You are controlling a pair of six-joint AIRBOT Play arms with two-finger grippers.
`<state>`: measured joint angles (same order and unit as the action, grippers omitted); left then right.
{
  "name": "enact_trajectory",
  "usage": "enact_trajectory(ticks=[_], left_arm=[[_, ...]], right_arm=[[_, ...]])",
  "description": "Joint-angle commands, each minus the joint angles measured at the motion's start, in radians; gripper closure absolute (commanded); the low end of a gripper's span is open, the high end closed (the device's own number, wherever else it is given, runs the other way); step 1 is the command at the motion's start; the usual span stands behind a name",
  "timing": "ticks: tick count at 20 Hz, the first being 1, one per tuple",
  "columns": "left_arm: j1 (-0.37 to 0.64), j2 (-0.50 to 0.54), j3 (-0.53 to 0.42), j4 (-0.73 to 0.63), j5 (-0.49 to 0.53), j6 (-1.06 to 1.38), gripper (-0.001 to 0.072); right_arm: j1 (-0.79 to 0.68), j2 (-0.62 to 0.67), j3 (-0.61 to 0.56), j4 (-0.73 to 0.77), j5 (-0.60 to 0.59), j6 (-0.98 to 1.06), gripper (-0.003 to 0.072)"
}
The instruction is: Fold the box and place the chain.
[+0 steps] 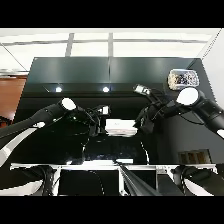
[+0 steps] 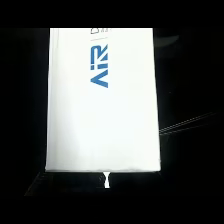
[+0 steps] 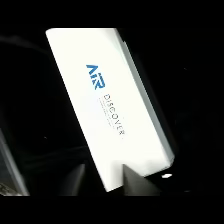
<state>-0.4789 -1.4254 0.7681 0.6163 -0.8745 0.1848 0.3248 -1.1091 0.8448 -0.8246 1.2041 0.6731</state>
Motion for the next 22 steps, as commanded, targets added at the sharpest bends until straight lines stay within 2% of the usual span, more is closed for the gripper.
enact_trajectory(ticks=[1,2,5,6,7,10,13,17,22], left_arm=[[0.001,0.0,0.001,0.0,0.003,0.002,0.0302],[0.001,0.0,0.001,0.0,0.003,0.002,0.0302],[0.001,0.0,0.001,0.0,0.003,0.002,0.0302],[0.001,0.0,0.001,0.0,0.003,0.002,0.0302],[0.001,0.0,0.001,0.0,0.003,0.002,0.0302],[0.001,0.0,0.001,0.0,0.003,0.002,0.0302],[0.001,0.0,0.001,0.0,0.003,0.002,0.0302],[0.001,0.0,0.001,0.0,0.003,0.002,0.0302],[0.001,0.0,0.001,0.0,0.003,0.002,0.0302]], right_arm=[[-0.047,0.033,-0.035,0.134,0.076,0.257,0.0639],[-0.045,0.032,-0.075,0.217,0.064,0.261,0.067],[-0.028,0.032,-0.246,0.632,-0.129,0.14,0.067],[-0.016,0.032,-0.293,0.724,-0.209,0.131,0.067],[0.003,0.032,-0.327,0.754,-0.281,0.133,0.067],[0.061,0.021,-0.356,0.705,-0.399,0.171,0.067],[0.106,0.016,-0.356,0.537,-0.499,0.315,0.067],[0.118,0.016,-0.356,0.346,-0.5,0.47,0.0669],[0.118,0.016,-0.356,0.329,-0.502,0.472,0.0669]])
